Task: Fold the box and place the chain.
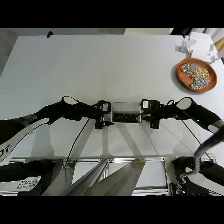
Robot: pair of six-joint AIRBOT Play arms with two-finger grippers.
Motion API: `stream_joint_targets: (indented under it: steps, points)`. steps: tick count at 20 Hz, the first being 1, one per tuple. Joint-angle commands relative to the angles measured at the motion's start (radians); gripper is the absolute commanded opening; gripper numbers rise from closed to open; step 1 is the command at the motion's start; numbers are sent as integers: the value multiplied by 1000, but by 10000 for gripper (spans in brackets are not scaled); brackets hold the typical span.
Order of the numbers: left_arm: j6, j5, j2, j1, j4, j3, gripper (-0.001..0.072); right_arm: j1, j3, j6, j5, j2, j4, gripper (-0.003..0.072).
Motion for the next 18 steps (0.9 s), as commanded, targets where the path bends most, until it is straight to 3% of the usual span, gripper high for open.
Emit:
stream_joint_targets:
  steps: [1,3,4,5,12,15,18]
  points:
    - [0,0,0,0,0,0,209,2,-1,-7,-21,-17,34,204]
    - [0,0,0,0,0,0,209,2,-1,-7,-20,-23,41,126]
    - [0,0,0,0,0,0,209,2,-1,-6,-16,-22,40,32]
    - [0,0,0,0,0,0,209,2,-1,-2,1,-21,40,14]
    - [0,0,0,0,0,0,209,-40,-1,87,32,122,-80,14]
    - [0,0,0,0,0,0,209,-108,-1,243,122,221,-135,14]
    - [0,0,0,0,0,0,209,-129,-1,267,182,344,-126,13]
